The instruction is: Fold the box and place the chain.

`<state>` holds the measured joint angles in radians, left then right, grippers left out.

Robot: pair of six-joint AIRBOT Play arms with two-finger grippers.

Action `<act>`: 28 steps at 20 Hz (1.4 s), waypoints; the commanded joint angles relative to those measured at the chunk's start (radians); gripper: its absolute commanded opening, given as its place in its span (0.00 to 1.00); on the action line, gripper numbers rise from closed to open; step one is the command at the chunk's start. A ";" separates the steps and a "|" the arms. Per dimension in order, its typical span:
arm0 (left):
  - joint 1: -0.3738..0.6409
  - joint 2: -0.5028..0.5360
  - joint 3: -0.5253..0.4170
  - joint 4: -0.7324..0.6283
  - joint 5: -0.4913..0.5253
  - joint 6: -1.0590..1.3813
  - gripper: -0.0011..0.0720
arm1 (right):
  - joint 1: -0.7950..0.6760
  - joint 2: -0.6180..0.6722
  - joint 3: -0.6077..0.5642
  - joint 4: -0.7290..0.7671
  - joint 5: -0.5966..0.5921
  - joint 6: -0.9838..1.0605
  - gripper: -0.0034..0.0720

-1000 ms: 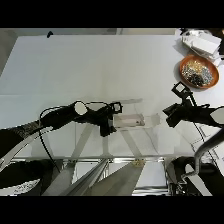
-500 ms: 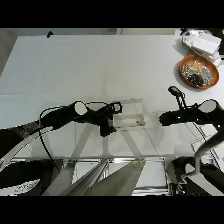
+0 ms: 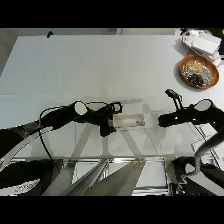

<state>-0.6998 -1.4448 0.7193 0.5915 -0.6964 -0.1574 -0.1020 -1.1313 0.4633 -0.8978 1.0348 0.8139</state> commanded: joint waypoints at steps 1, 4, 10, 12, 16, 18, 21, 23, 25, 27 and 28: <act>0.000 0.000 0.000 0.000 0.000 0.000 0.47 | 0.001 -0.017 0.000 0.076 0.027 -0.057 0.06; 0.000 0.000 0.000 0.000 0.000 0.000 0.47 | 0.001 -0.017 0.000 0.115 0.047 -0.066 0.06; 0.000 0.000 0.000 0.000 0.000 0.000 0.47 | 0.001 0.031 0.010 0.196 0.086 -0.042 0.34; 0.000 0.000 0.000 0.000 0.000 0.000 0.47 | 0.001 0.061 0.016 0.219 0.114 -0.038 0.34; 0.000 0.000 0.000 0.000 0.000 0.000 0.47 | 0.011 0.079 0.021 0.244 0.165 -0.026 0.34; 0.000 0.000 0.000 0.000 0.000 0.000 0.47 | 0.051 0.079 0.021 0.238 0.149 -0.026 0.39; 0.000 0.000 0.000 0.000 0.000 0.000 0.47 | 0.118 0.079 0.021 0.190 0.048 0.054 0.54; 0.000 0.000 0.000 0.000 0.000 0.000 0.47 | 0.153 0.079 0.021 0.141 0.008 0.108 0.63; 0.000 0.000 0.000 0.000 0.000 0.000 0.47 | 0.191 0.079 0.021 0.122 -0.031 0.152 0.66; 0.000 0.000 0.000 0.000 0.000 0.000 0.47 | 0.238 0.079 0.029 0.118 -0.074 0.191 0.66; 0.000 0.000 0.000 0.000 0.000 0.000 0.47 | 0.266 0.079 0.044 0.109 -0.089 0.217 0.66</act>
<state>-0.6998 -1.4448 0.7193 0.5911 -0.6964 -0.1577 0.1001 -1.0527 0.4908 -0.7567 1.0172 0.9520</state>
